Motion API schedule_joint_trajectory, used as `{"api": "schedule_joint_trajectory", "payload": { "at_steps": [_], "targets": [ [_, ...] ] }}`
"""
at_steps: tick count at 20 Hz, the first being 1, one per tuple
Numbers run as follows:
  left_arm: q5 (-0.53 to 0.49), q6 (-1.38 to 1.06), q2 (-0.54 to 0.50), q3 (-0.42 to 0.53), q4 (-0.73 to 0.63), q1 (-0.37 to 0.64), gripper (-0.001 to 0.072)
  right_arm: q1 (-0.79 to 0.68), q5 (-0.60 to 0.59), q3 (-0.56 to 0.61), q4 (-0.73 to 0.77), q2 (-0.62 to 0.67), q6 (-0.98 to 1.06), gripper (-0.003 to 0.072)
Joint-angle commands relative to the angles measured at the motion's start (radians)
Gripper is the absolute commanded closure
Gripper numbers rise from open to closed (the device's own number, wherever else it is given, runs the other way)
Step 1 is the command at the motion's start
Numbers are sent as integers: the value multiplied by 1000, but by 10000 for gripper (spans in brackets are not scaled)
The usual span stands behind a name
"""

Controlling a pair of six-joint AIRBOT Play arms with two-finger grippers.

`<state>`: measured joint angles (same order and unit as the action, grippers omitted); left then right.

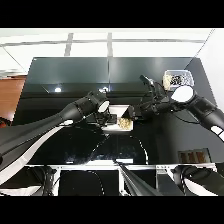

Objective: Fold the box and place the chain.

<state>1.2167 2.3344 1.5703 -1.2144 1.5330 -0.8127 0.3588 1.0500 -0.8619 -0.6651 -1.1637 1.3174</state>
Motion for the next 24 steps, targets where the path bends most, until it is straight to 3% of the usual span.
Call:
{"api": "schedule_joint_trajectory", "payload": {
  "at_steps": [1,5,8,16,17,18,19,24],
  "targets": [
    [-2,0,0,-1,0,1,683,-37,65,3,-34,-8,10,308],
    [-5,0,0,-1,0,1,683,-227,206,5,-260,122,11,308],
    [0,0,6,-1,0,1,683,-311,195,31,-500,218,33,308],
    [-46,31,26,-5,-55,8,672,-322,156,57,-381,230,-24,307],
    [-47,31,24,-6,-57,7,499,-322,152,57,-382,230,-24,307],
    [-54,31,19,-6,-58,7,252,-322,150,57,-383,230,-24,307],
    [-55,26,9,-8,-50,7,124,-323,150,57,-383,230,-23,307],
    [24,-83,-161,0,116,-24,121,-323,148,57,-383,230,-23,307]
  ]
}}
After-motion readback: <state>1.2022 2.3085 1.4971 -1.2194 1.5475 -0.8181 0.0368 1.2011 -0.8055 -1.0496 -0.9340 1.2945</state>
